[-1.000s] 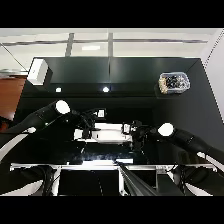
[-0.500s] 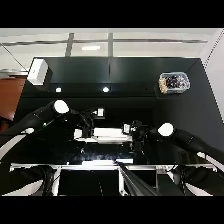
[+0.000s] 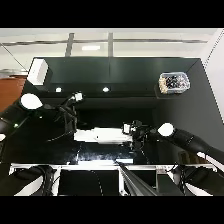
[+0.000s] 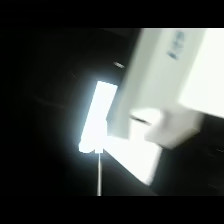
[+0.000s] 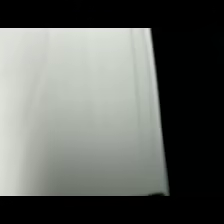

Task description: Fold the box and place the chain.

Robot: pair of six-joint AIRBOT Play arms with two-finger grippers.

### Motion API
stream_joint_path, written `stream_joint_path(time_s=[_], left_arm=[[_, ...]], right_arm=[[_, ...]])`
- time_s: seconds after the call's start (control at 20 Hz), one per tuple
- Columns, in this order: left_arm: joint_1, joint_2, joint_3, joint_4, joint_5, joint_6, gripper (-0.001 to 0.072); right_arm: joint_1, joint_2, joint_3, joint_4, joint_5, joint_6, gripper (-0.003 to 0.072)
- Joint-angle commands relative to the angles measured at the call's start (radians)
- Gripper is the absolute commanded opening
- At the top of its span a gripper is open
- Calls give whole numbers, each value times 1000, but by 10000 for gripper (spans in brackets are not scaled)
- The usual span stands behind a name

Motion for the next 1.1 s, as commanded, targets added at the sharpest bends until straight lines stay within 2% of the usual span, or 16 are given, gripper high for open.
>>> stream_joint_path(time_s=[0.0,0.15,0.3,0.45,0.6,0.8,1.05], left_arm=[[24,39,-30,-16,-198,-220,27],[-84,39,-102,-156,-105,-217,28],[-175,39,-124,-232,128,-217,28],[-182,38,-124,-285,328,-213,29],[-187,26,-127,-324,444,-212,29],[-232,-35,-129,-337,520,-211,29],[-300,-152,-129,-336,529,-211,29]], right_arm=[[1,0,1,0,0,0,528],[1,0,1,0,0,0,528],[0,0,1,0,0,0,528],[1,0,1,0,0,0,528],[1,0,1,0,0,0,528],[0,0,1,0,0,0,528],[0,0,1,0,0,0,528]])
